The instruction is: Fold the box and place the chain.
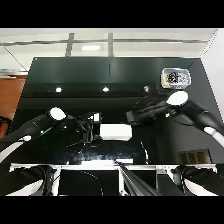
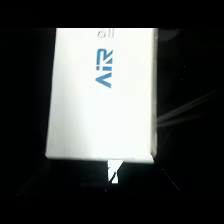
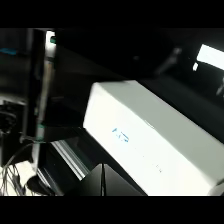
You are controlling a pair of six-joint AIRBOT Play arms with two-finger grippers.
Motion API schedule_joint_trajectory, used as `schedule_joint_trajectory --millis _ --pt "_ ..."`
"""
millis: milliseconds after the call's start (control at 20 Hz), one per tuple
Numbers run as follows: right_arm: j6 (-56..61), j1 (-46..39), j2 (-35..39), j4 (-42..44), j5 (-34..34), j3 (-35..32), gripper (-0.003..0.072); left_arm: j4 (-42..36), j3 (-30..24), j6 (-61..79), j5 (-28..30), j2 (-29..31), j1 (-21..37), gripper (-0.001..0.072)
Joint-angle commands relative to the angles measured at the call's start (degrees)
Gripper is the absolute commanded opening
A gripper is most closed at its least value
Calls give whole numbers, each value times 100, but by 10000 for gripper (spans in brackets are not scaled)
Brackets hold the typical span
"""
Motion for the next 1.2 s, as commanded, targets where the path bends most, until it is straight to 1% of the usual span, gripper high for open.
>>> schedule_joint_trajectory --millis 0,50,100,150,250,350,450,550,650,800,1050,1150 --pt "70 -863 949 -610 492 262 14 1346 118 -1054 -118 540 9 710" --pt "219 -1130 1200 -922 577 260 14 1764 186 -1532 -236 782 7 709" --pt "382 -1338 1375 -1207 632 258 14 1801 221 -1952 -260 984 4 710" --pt "501 -1480 1491 -1421 660 258 14 1635 262 -2105 -278 1139 -4 710" --pt "535 -1602 1526 -1589 640 249 14 1141 522 -2157 -461 1132 -199 710" --pt "540 -1602 1526 -1598 435 223 14 763 872 -2221 -520 802 -568 709" --pt "579 -1602 1526 -1596 321 223 14 715 1222 -2214 -258 273 -968 709" --pt "581 -1602 1526 -1598 352 223 14 713 1591 -2260 -208 -212 -1152 708" --pt "581 -1602 1526 -1598 398 223 14 708 1847 -2533 -232 -544 -1185 708" --pt "579 -1602 1526 -1600 363 223 14 713 1882 -2533 -197 -732 -1139 709" --pt "577 -1602 1526 -1598 354 223 14 715 1882 -2529 -133 -732 -1139 709" --pt "577 -1602 1526 -1600 343 223 14 713 1882 -2527 -251 -732 -1145 709"
